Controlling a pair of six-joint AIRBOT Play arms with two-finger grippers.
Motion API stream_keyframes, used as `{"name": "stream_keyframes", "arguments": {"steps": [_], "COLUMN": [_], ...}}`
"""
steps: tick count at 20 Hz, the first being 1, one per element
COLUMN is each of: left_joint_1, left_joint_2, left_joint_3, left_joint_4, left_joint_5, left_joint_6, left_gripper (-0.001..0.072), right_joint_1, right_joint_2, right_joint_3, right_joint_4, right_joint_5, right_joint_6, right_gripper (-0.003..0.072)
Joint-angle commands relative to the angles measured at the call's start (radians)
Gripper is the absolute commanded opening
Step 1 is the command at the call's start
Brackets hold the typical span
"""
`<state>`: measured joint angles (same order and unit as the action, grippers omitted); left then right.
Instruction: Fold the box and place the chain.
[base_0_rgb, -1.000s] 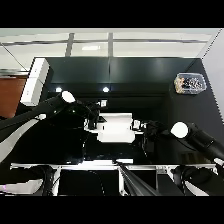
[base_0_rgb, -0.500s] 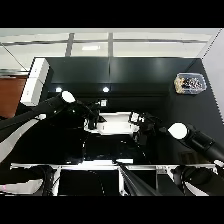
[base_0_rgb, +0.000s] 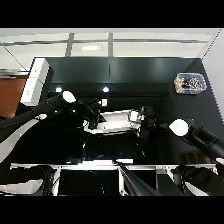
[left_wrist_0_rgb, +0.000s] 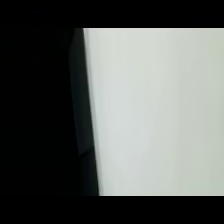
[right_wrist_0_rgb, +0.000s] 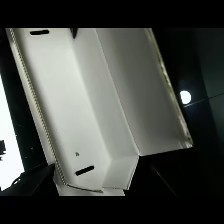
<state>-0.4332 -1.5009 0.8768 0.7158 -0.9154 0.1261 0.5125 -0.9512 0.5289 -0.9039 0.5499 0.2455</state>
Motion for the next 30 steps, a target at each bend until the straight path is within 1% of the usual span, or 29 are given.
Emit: {"name": "stream_keyframes", "arguments": {"steps": [1,4,5,6,7,18,20,30], "left_joint_1": [-0.010,-0.010,-0.010,-0.010,-0.010,-0.010,-0.010,-0.010], "left_joint_2": [0.001,0.001,0.001,0.001,0.001,0.001,0.001,0.001], "left_joint_3": [0.016,0.027,0.027,0.027,0.028,0.029,0.029,0.029], "left_joint_4": [0.021,0.023,0.032,0.035,0.035,0.035,0.035,0.035], "left_joint_5": [0.000,0.002,0.004,0.005,0.007,0.025,0.024,0.022], "left_joint_6": [-0.002,-0.002,-0.002,-0.002,-0.002,-0.002,-0.002,-0.003], "left_gripper": [0.0025,0.0025,0.0025,0.0025,0.0025,0.0026,0.0026,0.0026], "right_joint_1": [-0.056,-0.096,-0.109,-0.119,-0.122,-0.122,-0.122,-0.120], "right_joint_2": [-0.020,-0.047,-0.062,-0.081,-0.098,-0.250,-0.264,-0.299], "right_joint_3": [0.003,0.003,0.003,0.003,0.003,0.003,0.002,0.003], "right_joint_4": [0.048,0.270,0.339,0.382,0.400,0.417,0.399,0.398], "right_joint_5": [0.023,0.042,0.072,0.108,0.120,0.133,0.162,0.145], "right_joint_6": [-0.059,-0.288,-0.370,-0.443,-0.478,-0.546,-0.560,-0.558], "right_gripper": [0.0681,0.0681,0.0681,0.0681,0.0681,0.0680,0.0681,0.0680]}}
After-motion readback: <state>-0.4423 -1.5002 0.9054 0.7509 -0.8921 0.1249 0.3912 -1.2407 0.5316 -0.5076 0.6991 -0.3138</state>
